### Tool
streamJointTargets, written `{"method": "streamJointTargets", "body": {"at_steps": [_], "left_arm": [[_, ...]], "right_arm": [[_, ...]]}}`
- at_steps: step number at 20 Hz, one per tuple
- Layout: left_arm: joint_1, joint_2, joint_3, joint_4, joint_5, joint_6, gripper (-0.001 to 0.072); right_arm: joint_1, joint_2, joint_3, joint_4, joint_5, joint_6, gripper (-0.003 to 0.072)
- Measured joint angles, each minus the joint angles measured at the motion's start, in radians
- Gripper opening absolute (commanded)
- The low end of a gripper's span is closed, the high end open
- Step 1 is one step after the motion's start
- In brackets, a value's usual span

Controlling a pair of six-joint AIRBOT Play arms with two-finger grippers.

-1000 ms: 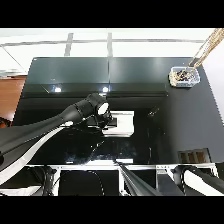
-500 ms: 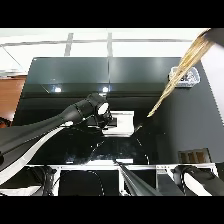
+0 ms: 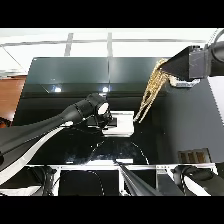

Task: Fold the box and place the chain.

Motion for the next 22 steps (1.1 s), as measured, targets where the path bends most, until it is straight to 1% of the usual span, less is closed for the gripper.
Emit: {"method": "streamJointTargets", "body": {"at_steps": [5, 8, 11, 13, 17, 20, 22], "left_arm": [[0.0, 0.0, 0.0, 0.0, 0.0, 0.0, 0.0027], [0.0, 0.0, 0.0, 0.0, 0.0, 0.0, 0.0027], [0.0, 0.0, 0.0, 0.0, 0.0, 0.0, 0.0028], [0.0, 0.0, 0.0, 0.0, 0.0, 0.0, 0.0028], [0.0, 0.0, 0.0, 0.0, 0.0, 0.0, 0.0028], [0.0, 0.0, 0.0, 0.0, 0.0, 0.0, 0.0027], [0.0, 0.0, 0.0, 0.0, 0.001, 0.0, 0.0027]], "right_arm": [[0.012, 0.0, -0.006, 0.1, -0.035, -0.004, 0.0015], [0.014, -0.004, -0.013, 0.134, -0.052, -0.008, 0.0016], [0.014, -0.006, -0.068, 0.145, -0.06, -0.008, 0.0016], [0.021, -0.008, -0.138, 0.147, -0.067, -0.01, 0.0016], [0.069, -0.008, -0.326, 0.135, -0.119, -0.011, 0.0015], [0.121, -0.008, -0.482, 0.073, -0.206, -0.003, 0.0016], [0.148, -0.008, -0.58, 0.036, -0.287, 0.021, 0.0016]]}}
